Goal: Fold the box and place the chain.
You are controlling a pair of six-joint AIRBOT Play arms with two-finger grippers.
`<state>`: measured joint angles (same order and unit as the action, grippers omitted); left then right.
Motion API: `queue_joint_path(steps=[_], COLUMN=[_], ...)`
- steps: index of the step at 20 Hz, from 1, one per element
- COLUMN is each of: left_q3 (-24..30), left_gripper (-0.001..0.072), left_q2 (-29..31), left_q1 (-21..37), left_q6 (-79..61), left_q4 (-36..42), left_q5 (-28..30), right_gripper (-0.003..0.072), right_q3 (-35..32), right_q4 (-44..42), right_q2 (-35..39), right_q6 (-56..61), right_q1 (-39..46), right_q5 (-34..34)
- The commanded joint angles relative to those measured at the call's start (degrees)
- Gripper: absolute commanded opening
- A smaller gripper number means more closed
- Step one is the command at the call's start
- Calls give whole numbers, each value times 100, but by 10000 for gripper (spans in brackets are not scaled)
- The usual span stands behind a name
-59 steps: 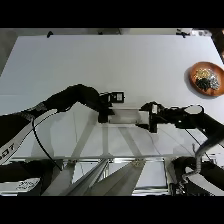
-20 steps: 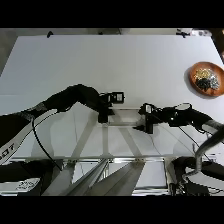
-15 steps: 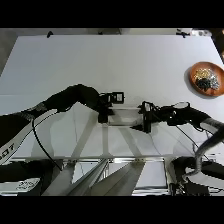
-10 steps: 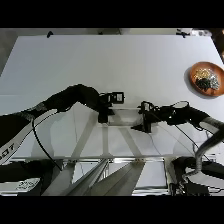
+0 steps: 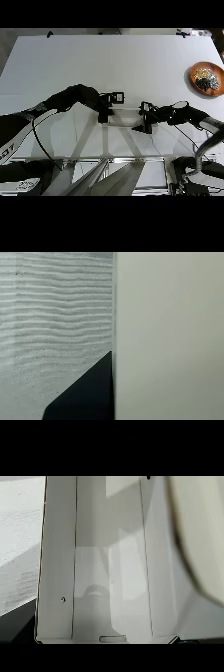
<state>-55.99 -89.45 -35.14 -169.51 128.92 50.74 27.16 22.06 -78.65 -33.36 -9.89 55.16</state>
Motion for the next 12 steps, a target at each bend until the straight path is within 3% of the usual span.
queue_joint_path(steps=[1, 12], left_q3=[2, 2], left_gripper=[12, 12], left_q2=[0, 0], left_q1=[2, 2], left_q6=[0, 0], left_q4=[0, 0], left_q5=[2, 2], right_gripper=[661, 652], right_q3=[2, 4], right_q4=[125, 275], right_q2=[-4, 15], right_q6=[59, 138], right_q1=[-4, 9], right_q5=[-9, -232])
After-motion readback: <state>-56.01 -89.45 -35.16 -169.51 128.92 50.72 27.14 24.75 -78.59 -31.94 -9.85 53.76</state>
